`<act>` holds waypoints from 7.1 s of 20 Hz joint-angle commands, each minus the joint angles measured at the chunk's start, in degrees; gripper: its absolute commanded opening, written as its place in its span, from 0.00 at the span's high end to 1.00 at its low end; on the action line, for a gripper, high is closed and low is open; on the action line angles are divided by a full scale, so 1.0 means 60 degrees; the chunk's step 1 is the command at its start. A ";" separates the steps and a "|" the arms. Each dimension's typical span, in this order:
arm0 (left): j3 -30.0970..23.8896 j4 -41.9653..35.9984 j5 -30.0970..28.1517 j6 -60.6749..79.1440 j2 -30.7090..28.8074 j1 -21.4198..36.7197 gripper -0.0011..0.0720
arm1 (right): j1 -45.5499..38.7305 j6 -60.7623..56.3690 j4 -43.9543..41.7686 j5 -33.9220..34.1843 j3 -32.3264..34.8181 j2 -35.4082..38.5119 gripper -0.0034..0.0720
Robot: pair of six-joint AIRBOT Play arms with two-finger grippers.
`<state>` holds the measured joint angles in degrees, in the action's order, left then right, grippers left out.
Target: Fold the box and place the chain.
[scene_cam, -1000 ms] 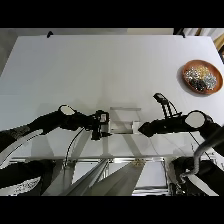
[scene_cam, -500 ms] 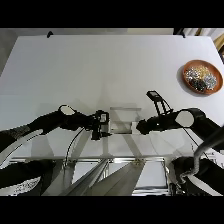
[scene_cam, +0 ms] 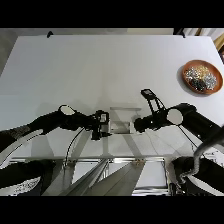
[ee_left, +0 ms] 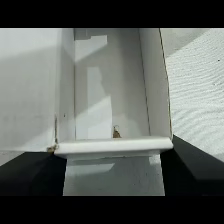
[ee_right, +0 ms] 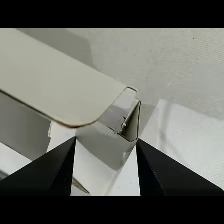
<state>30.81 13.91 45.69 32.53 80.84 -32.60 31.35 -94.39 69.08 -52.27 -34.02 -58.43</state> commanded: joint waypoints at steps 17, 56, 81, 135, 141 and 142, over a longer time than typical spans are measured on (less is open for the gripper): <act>0.0004 0.0004 0.0000 0.0004 -0.0011 0.0000 0.78 | 0.1545 -0.4433 0.2095 -0.0248 -0.1508 -0.1421 0.33; 0.0004 0.0004 0.0000 0.0004 -0.0011 0.0000 0.78 | 0.2510 -0.6430 0.3311 -0.1144 -0.1588 -0.2590 0.93; 0.0004 0.0004 0.0000 0.0004 -0.0011 0.0000 0.78 | 0.0459 -0.2339 0.3552 -0.1912 -0.2051 0.2772 0.44; 0.0004 0.0004 0.0000 0.0004 -0.0011 0.0000 0.78 | -1.0276 0.2492 0.1916 0.0000 -0.6936 -0.6506 0.94; 0.0004 0.0000 -0.0004 0.0004 -0.0011 0.0000 0.78 | -1.0276 0.3271 0.1916 -0.0521 -0.6940 -0.4721 0.94; 0.0004 0.0007 -0.0004 0.0004 -0.0011 0.0000 0.78 | -1.0276 0.3442 0.1916 -0.0648 -0.6940 -0.4269 0.94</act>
<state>30.81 13.93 45.69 32.53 80.82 -32.60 -30.28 -77.08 80.62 -54.08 -75.61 -89.65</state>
